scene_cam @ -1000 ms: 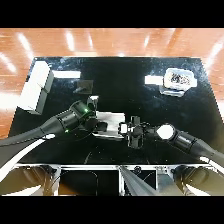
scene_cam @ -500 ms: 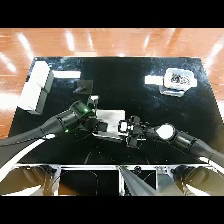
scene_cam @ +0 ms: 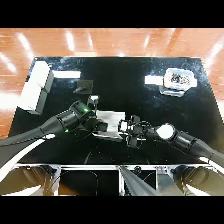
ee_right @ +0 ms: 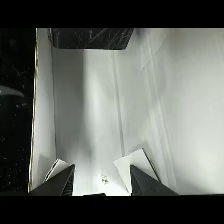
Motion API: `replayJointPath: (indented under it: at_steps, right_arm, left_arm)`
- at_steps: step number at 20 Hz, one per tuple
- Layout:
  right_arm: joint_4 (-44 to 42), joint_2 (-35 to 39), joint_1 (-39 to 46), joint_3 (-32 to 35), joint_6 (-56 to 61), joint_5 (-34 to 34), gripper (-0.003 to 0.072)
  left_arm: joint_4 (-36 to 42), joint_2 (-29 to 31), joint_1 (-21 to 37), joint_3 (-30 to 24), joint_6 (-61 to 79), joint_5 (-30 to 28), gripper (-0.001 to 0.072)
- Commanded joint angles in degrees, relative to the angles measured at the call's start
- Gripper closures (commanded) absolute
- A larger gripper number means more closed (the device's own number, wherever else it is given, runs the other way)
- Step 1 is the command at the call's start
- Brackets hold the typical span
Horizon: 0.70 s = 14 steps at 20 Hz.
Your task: Fold the box and place the chain.
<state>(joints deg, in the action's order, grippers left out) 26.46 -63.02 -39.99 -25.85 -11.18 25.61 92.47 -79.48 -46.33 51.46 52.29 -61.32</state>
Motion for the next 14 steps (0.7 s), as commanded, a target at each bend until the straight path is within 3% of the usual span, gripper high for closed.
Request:
replayJointPath:
  at_steps: [1, 3, 4, 5, 7, 8, 10, 11, 14]
  right_arm:
    - [0.2, 0.0, 0.0, 0.0, 0.0, 0.1, 0.0349]
    - [0.1, 0.0, 0.0, 0.0, 0.0, 0.1, 0.0372]
    - [0.1, 0.0, 0.0, 0.0, 0.0, 0.0, 0.0303]
    - [0.1, 0.0, 0.0, 0.0, 0.0, 0.0, 0.0144]
    - [0.1, 0.0, 0.0, 0.0, 0.1, 0.1, 0.0137]
    - [0.1, 0.0, 0.0, 0.0, 0.1, 0.1, 0.0227]
    - [0.1, 0.0, 0.0, 0.0, 0.3, 0.1, 0.0523]
    - [0.1, 0.0, 0.0, 0.0, 1.2, 0.0, 0.0589]
    - [0.2, 1.0, 2.5, 0.0, 16.5, -0.2, 0.0587]
  left_arm:
    - [0.0, 0.0, 0.0, 0.0, 0.0, 0.1, 0.0691]
    - [0.0, 0.0, 0.0, 0.0, 0.0, 0.1, 0.0691]
    - [0.0, 0.0, 0.0, 0.0, 0.0, 0.1, 0.0691]
    - [0.0, 0.0, 0.0, 0.0, 0.0, 0.1, 0.0691]
    - [0.0, 0.0, 0.0, 0.0, 0.0, 0.1, 0.0691]
    - [0.0, 0.0, 0.0, 0.0, 0.0, 0.1, 0.0691]
    - [0.0, 0.0, 0.0, 0.0, 0.0, 0.1, 0.0691]
    - [0.0, 0.0, 0.0, 0.0, 0.0, 0.1, 0.0691]
    - [0.1, 0.0, 0.0, 0.0, 0.0, 0.1, 0.0690]
